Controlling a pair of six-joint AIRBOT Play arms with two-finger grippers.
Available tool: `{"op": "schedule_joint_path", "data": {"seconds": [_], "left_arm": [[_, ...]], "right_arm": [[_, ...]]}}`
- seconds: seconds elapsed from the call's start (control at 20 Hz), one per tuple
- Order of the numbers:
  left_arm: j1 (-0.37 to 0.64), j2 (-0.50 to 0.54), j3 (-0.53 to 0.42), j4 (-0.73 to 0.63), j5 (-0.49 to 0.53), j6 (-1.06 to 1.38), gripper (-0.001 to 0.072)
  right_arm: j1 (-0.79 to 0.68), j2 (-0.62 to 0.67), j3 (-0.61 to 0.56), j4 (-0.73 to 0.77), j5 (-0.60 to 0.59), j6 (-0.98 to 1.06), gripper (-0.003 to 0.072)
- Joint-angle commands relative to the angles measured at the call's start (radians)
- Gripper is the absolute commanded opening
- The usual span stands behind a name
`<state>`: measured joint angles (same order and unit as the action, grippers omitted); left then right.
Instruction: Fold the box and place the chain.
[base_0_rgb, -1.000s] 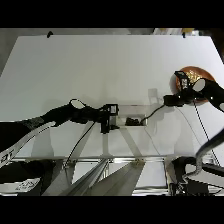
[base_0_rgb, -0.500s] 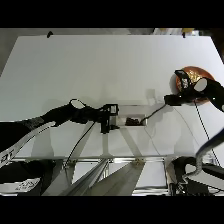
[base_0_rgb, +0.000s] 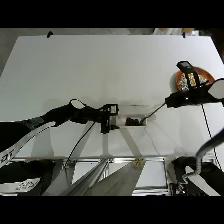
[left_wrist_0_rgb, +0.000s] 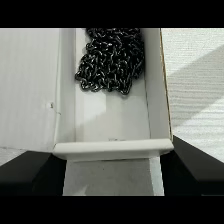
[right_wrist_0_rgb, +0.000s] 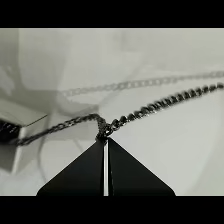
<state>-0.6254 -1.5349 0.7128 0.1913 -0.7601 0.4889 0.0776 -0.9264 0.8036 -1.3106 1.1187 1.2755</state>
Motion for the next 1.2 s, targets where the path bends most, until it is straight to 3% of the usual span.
{"op": "schedule_joint_path", "data": {"seconds": [0.0,0.5,0.65,0.9,1.15], "left_arm": [[0.000,0.000,0.000,0.000,0.000,0.000,0.0152],[0.000,0.000,0.000,0.000,0.000,0.000,0.0152],[0.000,0.000,0.000,0.000,0.000,0.000,0.0152],[0.000,0.000,0.000,0.000,0.000,0.000,0.0152],[0.000,0.000,0.000,0.000,0.000,0.000,0.0152]], "right_arm": [[0.100,0.116,-0.001,0.010,0.095,0.000,0.0016],[0.229,0.307,-0.001,0.021,0.121,0.032,0.0016],[0.230,0.330,-0.001,0.099,0.109,0.025,0.0016],[0.230,0.334,-0.001,0.357,0.041,-0.080,0.0016],[0.230,0.334,-0.019,0.383,-0.040,-0.106,0.0016]]}}
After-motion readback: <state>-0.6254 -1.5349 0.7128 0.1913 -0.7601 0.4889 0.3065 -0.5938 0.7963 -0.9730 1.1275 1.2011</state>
